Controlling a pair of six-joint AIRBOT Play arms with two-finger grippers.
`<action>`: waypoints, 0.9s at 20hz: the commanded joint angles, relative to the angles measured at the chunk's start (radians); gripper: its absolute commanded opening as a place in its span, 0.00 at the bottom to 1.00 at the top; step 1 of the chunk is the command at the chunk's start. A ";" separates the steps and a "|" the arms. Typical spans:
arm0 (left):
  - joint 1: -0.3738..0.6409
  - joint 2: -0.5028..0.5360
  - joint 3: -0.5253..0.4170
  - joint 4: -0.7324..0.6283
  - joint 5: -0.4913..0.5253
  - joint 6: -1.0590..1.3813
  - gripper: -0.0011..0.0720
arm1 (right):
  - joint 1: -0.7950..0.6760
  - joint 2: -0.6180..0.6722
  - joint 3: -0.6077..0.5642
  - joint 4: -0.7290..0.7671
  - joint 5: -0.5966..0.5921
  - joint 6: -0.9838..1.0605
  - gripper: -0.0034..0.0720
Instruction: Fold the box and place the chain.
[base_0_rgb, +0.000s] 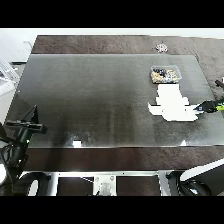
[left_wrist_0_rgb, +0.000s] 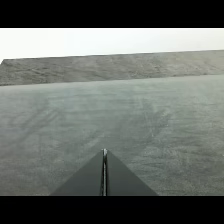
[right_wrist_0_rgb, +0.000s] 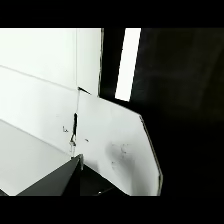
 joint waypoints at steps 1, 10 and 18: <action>0.000 0.001 0.001 0.000 0.000 0.000 0.05 | 0.020 -0.006 -0.008 0.001 0.009 -0.036 0.58; 0.000 0.001 0.001 0.000 0.000 0.000 0.05 | 0.021 0.013 -0.024 0.127 0.207 0.061 0.05; 0.000 0.001 0.001 0.000 0.000 0.000 0.05 | 0.161 0.220 -0.345 0.434 0.151 0.005 0.05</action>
